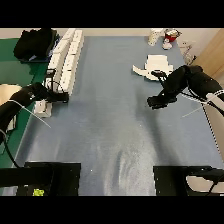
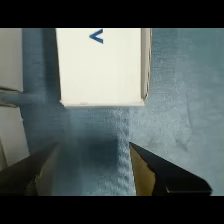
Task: Fold the box.
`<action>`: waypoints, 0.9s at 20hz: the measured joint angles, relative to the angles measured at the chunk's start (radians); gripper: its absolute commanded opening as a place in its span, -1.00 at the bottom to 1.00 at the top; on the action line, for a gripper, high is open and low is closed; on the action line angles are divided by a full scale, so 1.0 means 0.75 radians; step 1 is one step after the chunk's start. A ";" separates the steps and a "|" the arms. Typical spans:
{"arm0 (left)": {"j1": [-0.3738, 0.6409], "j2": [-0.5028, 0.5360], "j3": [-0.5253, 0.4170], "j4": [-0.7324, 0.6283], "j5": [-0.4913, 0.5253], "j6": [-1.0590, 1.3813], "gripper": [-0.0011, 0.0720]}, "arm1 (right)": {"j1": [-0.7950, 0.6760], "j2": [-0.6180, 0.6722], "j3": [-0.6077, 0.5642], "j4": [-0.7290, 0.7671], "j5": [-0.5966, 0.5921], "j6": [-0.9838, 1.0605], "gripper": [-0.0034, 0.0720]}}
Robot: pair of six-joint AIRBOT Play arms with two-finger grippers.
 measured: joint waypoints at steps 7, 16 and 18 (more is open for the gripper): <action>0.039 0.312 0.007 -0.053 -0.376 -0.004 -0.94 | 0.000 0.000 0.000 -0.001 0.000 0.000 -0.87; -0.371 0.559 -0.005 -0.117 -0.637 -0.131 -0.94 | 0.000 0.000 0.000 -0.001 0.000 0.000 -0.87; -0.513 0.568 -0.027 -0.118 -0.627 -0.185 -0.94 | 0.000 0.000 0.000 0.000 0.001 -0.001 -0.87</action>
